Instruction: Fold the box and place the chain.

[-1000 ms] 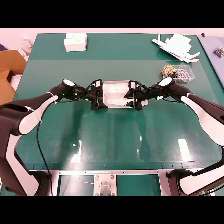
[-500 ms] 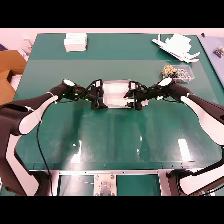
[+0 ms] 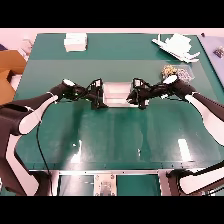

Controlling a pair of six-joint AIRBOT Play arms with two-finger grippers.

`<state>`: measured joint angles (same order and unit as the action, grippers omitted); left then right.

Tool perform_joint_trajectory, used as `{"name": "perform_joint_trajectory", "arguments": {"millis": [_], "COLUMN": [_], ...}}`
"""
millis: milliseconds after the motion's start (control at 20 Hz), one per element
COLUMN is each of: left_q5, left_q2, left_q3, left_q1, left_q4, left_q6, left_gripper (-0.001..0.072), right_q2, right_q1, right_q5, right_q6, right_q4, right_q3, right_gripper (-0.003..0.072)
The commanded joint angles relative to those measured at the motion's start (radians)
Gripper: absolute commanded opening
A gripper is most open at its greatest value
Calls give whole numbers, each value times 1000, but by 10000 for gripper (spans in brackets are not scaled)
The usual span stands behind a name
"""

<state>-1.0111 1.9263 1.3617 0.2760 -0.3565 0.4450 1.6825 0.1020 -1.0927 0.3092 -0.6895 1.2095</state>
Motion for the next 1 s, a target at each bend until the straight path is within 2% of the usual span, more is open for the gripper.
{"name": "perform_joint_trajectory", "arguments": {"millis": [0, 250, 400, 500, 700, 850, 950], "left_q5": [0, 0, 0, -1, 0, 0, -1], "left_q2": [0, 0, 0, 0, 0, 0, 0], "left_q3": [0, 0, 0, 0, 0, 0, 0], "left_q1": [1, 1, 0, 0, 0, 1, 0], "left_q4": [-2, -2, -2, -2, -2, -2, -2], "left_q6": [1, 1, 1, 1, 1, 1, 1], "left_gripper": [529, 529, 529, 529, 529, 529, 529], "right_q2": [-8, -13, -40, -71, -88, -86, -81], "right_q1": [-17, -60, -101, -121, -179, -287, -361], "right_q5": [-42, -54, -53, -53, -53, -53, -53], "right_q6": [-8, -55, -82, -173, -629, -988, -1106], "right_q4": [-34, -118, -130, -129, -183, -205, -201], "right_q3": [7, 12, 19, 47, 134, 132, 119], "right_gripper": [141, 23, 13, 12, 11, 10, 10]}}
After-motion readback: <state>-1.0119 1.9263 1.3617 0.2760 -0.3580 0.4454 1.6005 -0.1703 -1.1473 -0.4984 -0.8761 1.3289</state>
